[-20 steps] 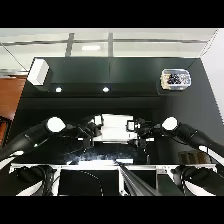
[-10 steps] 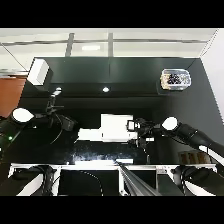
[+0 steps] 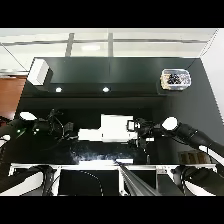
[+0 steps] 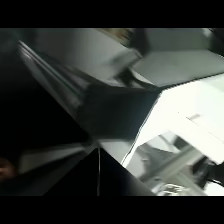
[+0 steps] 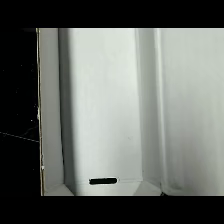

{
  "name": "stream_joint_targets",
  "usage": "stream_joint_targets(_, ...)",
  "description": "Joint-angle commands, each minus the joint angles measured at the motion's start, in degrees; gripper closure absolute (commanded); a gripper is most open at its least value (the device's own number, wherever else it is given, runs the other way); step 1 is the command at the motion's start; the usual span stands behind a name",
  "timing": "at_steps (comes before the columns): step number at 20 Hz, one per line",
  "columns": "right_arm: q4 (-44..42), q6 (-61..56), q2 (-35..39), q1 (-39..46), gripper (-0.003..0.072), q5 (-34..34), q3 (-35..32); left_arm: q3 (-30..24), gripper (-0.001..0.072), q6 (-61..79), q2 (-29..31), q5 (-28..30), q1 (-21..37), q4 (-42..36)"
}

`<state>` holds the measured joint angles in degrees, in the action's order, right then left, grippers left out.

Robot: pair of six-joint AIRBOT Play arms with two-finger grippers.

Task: Fold the box and place the chain.

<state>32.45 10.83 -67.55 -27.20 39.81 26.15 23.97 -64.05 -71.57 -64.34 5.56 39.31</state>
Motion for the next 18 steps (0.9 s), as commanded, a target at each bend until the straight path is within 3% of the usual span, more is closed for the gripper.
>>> stream_joint_targets(1,0.0,-0.1,0.0,-0.1,0.0209,0.0,0.0,-0.3,0.0685,8.5,-5.3,-2.5,-0.7,-9.7)
stream_joint_targets(6,0.0,-0.1,0.0,-0.1,0.0208,0.0,0.0,-0.3,0.0684,14.0,-6.2,-2.8,-5.2,-11.5)
stream_joint_targets(13,0.0,-0.1,0.0,-0.1,0.0208,0.0,0.0,-0.2,0.0678,19.0,-6.2,-2.8,-7.0,-15.3)
stream_joint_targets(16,0.0,-0.1,0.0,-0.1,0.0208,0.0,0.0,-0.2,0.0458,19.1,-6.2,-2.8,-7.0,-15.6)
stream_joint_targets(17,0.0,-0.1,0.0,-0.1,0.0208,0.0,0.0,-0.2,0.0294,19.1,-6.2,-2.8,-7.0,-15.6)
stream_joint_targets(18,0.0,-0.1,0.0,-0.1,0.0209,0.0,0.0,-0.2,0.0181,19.1,-6.2,-2.8,-6.9,-15.6)
